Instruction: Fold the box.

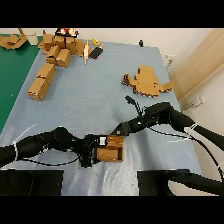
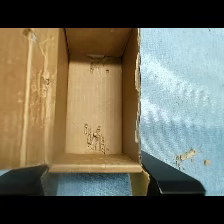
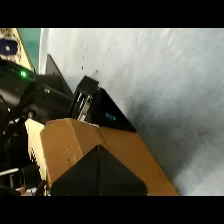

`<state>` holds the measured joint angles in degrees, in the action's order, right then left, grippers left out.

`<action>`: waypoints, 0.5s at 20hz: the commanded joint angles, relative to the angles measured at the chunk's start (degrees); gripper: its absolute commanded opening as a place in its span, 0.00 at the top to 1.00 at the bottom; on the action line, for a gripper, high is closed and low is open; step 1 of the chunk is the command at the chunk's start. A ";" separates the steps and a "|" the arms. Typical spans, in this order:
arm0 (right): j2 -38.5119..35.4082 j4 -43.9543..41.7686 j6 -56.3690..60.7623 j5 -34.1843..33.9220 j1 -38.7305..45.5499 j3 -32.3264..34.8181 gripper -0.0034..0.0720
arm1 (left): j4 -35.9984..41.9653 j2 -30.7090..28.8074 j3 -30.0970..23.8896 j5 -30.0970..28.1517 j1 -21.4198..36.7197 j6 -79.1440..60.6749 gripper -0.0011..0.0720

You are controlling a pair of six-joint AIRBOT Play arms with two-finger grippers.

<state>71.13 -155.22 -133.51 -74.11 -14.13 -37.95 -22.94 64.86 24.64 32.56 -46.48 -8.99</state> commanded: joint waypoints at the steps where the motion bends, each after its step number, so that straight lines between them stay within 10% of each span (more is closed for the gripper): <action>1: -0.31 2.01 -2.86 -0.68 -4.07 0.13 0.95 | -0.02 -0.04 0.07 -0.02 0.04 -0.02 0.28; 10: -16.85 23.28 5.40 15.93 -21.31 3.89 0.95 | -0.02 -0.04 0.07 -0.02 0.04 -0.02 0.28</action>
<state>59.81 -141.03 -132.35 -65.63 -29.69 -35.97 -22.94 64.86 24.64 32.56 -46.50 -9.02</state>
